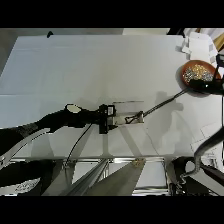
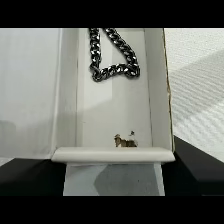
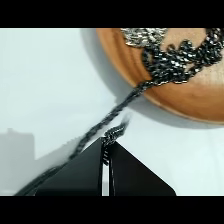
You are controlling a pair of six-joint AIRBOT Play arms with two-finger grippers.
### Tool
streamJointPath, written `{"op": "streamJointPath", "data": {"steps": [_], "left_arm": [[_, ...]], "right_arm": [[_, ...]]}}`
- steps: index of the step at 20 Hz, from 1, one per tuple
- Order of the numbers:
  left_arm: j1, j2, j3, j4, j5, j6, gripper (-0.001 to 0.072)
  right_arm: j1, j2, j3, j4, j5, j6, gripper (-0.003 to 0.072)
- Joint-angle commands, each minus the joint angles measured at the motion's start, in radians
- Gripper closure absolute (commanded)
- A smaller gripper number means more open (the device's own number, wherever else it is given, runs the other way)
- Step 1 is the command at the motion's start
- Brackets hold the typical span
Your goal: Fold the box and place the chain.
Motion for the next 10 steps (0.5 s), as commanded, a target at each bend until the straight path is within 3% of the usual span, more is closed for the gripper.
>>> {"op": "streamJointPath", "data": {"steps": [1, 7, 10], "left_arm": [[0.001, 0.0, 0.0, 0.0, 0.0, 0.0, 0.0575], [0.001, 0.0, 0.0, 0.0, 0.0, 0.0, 0.0575], [0.001, 0.0, 0.0, 0.0, 0.0, 0.0, 0.0575]], "right_arm": [[0.001, 0.153, 0.001, 0.214, 0.177, -0.158, 0.0674], [0.137, 0.34, 0.001, 0.492, 0.506, -0.377, 0.0675], [0.247, 0.404, 0.001, 0.51, 0.572, -0.377, 0.0674]]}}
